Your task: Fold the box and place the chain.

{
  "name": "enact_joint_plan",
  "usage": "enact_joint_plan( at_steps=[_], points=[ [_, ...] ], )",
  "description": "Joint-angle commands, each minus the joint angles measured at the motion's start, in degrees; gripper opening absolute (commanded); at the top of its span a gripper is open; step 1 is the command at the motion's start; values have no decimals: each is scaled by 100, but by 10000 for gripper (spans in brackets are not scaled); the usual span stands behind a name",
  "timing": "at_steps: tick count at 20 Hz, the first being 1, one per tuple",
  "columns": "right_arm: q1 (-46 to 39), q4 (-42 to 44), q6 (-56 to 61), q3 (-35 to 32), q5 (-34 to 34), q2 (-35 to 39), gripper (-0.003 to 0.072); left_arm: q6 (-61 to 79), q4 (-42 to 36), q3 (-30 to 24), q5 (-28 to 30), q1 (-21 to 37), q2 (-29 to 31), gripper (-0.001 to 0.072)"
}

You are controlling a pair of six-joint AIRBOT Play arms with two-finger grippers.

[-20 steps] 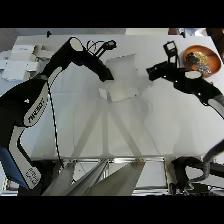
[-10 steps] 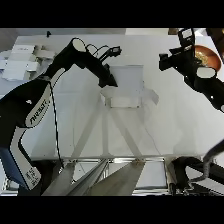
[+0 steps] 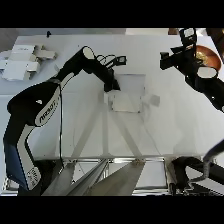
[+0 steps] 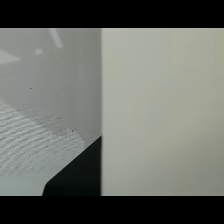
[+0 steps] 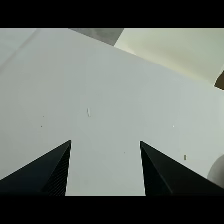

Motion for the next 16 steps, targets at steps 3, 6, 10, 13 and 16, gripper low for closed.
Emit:
enact_joint_plan(
  at_steps=[3,6,10,13,16],
  points=[
    [4,0,2,2,-4,4,474,31,17,0,308,-9,-157,1],
    [4,0,2,2,-4,4,474,11,20,-7,710,-9,-157,0],
    [4,0,2,2,-4,4,474,7,55,-7,866,-2,-160,0],
    [4,0,2,2,-4,4,474,-35,402,-7,789,-9,-188,1],
    [4,0,2,2,-4,4,474,-96,396,-7,634,-2,-284,1]
  ],
)
